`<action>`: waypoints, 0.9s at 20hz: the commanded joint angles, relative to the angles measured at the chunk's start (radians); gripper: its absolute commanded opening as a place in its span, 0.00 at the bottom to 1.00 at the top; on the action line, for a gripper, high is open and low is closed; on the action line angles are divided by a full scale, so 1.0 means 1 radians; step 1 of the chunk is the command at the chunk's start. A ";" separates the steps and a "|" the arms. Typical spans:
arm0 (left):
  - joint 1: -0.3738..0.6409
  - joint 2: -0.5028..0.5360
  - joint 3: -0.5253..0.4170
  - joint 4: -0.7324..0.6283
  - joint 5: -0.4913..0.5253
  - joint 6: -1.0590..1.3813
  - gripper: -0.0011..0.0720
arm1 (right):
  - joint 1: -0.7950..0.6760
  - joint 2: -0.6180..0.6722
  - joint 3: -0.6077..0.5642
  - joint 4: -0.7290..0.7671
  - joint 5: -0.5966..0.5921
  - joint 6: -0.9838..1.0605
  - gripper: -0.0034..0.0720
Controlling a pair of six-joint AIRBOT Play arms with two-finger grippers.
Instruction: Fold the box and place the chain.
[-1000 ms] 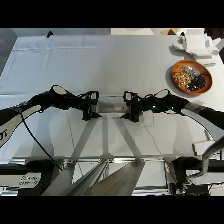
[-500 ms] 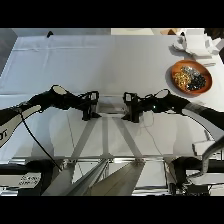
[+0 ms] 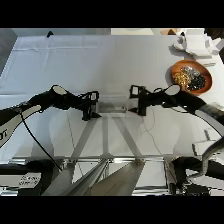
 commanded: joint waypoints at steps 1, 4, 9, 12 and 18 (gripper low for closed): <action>0.000 0.000 0.000 -0.002 0.001 -0.003 0.39 | -0.021 0.087 0.000 -0.189 0.061 0.117 0.90; 0.000 0.000 0.000 -0.002 0.001 -0.003 0.39 | -0.021 0.153 0.000 -0.212 0.163 0.144 0.81; -0.003 0.000 0.000 -0.002 0.001 -0.003 0.39 | -0.020 0.205 0.000 0.002 0.347 0.144 0.06; -0.004 0.000 0.000 -0.002 0.001 -0.004 0.39 | -0.018 0.204 0.000 0.190 0.329 0.157 0.06; -0.005 0.000 0.000 -0.002 0.001 -0.003 0.39 | 0.156 0.135 0.000 0.310 -0.073 0.330 0.05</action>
